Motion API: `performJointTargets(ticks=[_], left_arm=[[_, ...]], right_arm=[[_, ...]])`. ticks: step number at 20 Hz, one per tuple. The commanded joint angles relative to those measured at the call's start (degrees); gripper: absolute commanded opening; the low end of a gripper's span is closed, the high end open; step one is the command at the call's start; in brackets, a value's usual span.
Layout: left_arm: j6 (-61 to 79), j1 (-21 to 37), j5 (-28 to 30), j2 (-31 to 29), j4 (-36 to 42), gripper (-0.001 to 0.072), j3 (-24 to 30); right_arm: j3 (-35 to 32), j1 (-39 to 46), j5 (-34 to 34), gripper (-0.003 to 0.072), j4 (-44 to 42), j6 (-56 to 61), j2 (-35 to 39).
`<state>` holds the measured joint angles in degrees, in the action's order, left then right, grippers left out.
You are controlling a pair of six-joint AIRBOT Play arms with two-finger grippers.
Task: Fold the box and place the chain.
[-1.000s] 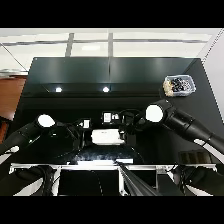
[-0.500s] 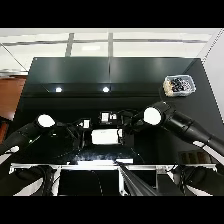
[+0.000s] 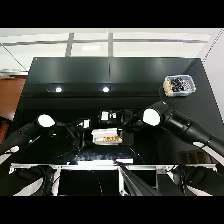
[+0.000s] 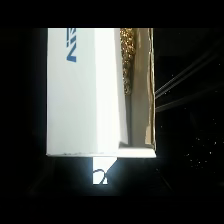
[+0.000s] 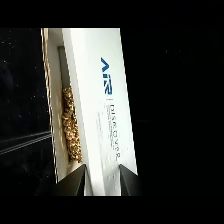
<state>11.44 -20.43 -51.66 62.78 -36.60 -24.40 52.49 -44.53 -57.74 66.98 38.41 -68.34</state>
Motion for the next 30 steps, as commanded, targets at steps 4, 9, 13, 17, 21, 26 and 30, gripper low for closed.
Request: performJointTargets(ticks=[4, 9, 13, 17, 21, 26, 30], left_arm=[[0.09, -0.04, 0.00, 0.00, -0.02, 0.0563, 0.02], [0.09, -0.04, 0.02, 0.00, -0.02, 0.0563, 0.02], [0.09, -0.04, 0.02, 0.00, -0.02, 0.0563, 0.02], [0.09, -0.04, 0.02, 0.00, -0.02, 0.0563, 0.02], [0.09, -0.04, 0.02, 0.00, -0.02, 0.0563, 0.02], [0.09, -0.04, 0.02, 0.00, -0.02, 0.0563, 0.02], [0.09, -0.04, 0.02, 0.00, -0.02, 0.0563, 0.02]], right_arm=[[0.04, -1.51, -0.15, 0.0254, 0.61, 0.66, 0.04], [0.04, -1.73, -0.11, 0.0377, 1.18, 2.99, 0.02], [0.04, -1.92, -0.31, 0.0361, 0.98, 2.99, 0.02], [0.04, -2.56, -1.60, 0.0364, 0.96, 3.02, 0.02], [0.00, -2.56, -1.33, 0.0376, 1.09, 3.19, 0.02], [-0.02, -2.56, -0.70, 0.0338, 1.22, 3.45, -0.02], [-0.02, -2.56, -0.26, 0.0261, 1.29, 3.65, -0.02]])
